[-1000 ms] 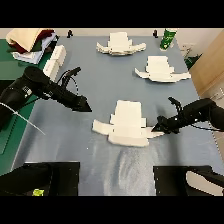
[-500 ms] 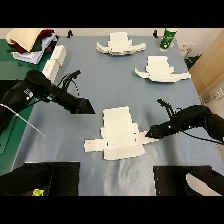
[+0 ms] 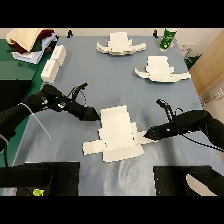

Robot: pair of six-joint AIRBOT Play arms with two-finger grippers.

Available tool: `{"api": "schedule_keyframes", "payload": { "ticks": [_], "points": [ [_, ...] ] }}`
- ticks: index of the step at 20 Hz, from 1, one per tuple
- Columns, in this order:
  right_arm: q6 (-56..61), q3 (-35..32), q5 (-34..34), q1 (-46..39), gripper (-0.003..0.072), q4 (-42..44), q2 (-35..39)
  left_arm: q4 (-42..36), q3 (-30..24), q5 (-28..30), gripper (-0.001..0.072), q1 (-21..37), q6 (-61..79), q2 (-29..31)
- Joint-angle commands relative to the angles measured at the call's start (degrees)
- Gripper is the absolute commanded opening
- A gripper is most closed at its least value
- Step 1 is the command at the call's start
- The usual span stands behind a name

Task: Fold the box.

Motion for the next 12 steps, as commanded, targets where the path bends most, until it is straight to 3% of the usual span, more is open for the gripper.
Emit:
{"api": "schedule_keyframes", "payload": {
  "ticks": [1,6,8,12],
  "points": [
    [0.83,-0.09,0.61,0.15,0.0002,-0.09,0.22,-5.07,1.53,0.76,0.0523,-1.77,5.77,-7.41],
    [2.21,-0.09,0.66,0.15,0.0002,-0.17,0.22,-8.87,8.24,-1.01,0.0521,-6.6,11.39,-13.18],
    [2.27,-0.09,0.48,0.15,0.0002,-0.15,0.22,-8.87,11.08,-4.59,0.0244,-7.85,13.25,-14.14],
    [2.25,-0.09,0.48,0.15,0.0002,-0.17,0.22,-7.76,12.11,-8.96,0.0237,-8.26,13.68,-14.23]
  ]
}}
